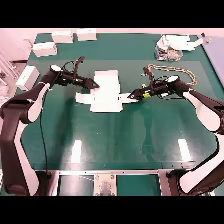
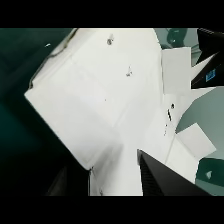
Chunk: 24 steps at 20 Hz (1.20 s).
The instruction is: Fold the box and place the chain.
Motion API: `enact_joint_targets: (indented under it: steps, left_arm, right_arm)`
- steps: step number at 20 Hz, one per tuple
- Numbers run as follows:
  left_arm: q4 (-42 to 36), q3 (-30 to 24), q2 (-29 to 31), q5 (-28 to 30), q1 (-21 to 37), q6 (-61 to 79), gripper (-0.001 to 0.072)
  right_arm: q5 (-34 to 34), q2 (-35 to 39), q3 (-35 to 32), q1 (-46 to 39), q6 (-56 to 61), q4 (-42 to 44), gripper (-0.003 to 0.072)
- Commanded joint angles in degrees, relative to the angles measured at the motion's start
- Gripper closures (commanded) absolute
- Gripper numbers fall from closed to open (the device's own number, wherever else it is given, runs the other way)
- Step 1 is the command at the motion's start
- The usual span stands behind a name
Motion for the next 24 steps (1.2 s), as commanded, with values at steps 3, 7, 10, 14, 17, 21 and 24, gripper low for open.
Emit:
enact_joint_targets:
  steps: [3,7,10,14,17,21,24]
  left_arm:
    - [-0.04,0.07,-0.39,-1.84,-0.11,0.59,0.0247]
    - [-0.04,0.07,-0.52,-1.92,-0.11,1.64,0.0364]
    - [-0.07,0.07,-0.52,-1.84,-0.13,2.99,0.0495]
    - [-1.09,0.07,-0.50,-2.38,-0.13,7.28,0.0663]
    - [-4.81,0.07,-0.44,-6.78,-0.11,16.55,0.0691]
    - [-7.32,-0.04,-0.35,-10.73,-0.11,26.36,0.0695]
    - [-8.81,-0.04,-0.31,-11.47,-0.11,32.81,0.0696]
  right_arm:
    - [0.00,-0.04,0.04,0.00,-0.24,0.00,0.0672]
    - [0.00,-0.04,0.04,0.00,-0.42,-0.02,0.0672]
    - [0.00,-0.04,0.04,0.00,-0.44,-0.02,0.0672]
    - [0.04,-0.04,0.04,0.00,-0.39,0.02,0.0672]
    - [0.24,-0.04,0.07,0.00,-0.39,0.04,0.0670]
    - [0.79,0.92,0.07,-0.09,-0.39,2.10,0.0344]
    - [0.57,4.11,0.07,-0.96,0.02,6.16,0.0307]
